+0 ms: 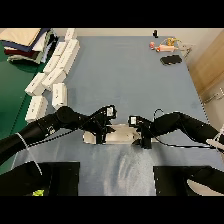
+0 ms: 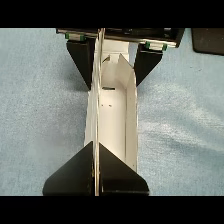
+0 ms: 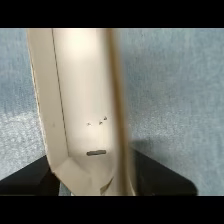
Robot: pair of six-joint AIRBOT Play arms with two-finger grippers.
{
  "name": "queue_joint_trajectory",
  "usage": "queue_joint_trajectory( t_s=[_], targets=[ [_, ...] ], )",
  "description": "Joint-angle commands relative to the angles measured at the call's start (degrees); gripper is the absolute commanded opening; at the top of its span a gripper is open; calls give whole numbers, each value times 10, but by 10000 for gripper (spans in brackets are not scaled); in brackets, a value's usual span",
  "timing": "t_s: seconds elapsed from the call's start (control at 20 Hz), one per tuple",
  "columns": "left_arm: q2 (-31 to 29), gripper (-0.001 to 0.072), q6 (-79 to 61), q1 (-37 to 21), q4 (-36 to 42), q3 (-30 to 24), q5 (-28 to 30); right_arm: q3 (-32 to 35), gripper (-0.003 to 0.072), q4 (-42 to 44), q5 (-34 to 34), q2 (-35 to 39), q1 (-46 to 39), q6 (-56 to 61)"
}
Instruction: Fold the box.
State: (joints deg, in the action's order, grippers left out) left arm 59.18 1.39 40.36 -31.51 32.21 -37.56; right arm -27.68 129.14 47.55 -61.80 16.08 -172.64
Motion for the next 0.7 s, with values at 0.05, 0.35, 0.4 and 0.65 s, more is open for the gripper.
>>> queue_joint_trajectory(
  t_s=[0.05,0.35,0.4,0.65],
  targets=[
    [0,14,0,0,0,0,0,0,519,-12,3,0,1,1],
    [0,14,0,0,0,0,0,0,519,-11,3,0,1,1],
    [0,15,0,0,0,0,0,0,519,-11,3,0,1,1],
    [0,14,0,0,0,0,0,0,519,-4,3,0,1,1]
  ],
)
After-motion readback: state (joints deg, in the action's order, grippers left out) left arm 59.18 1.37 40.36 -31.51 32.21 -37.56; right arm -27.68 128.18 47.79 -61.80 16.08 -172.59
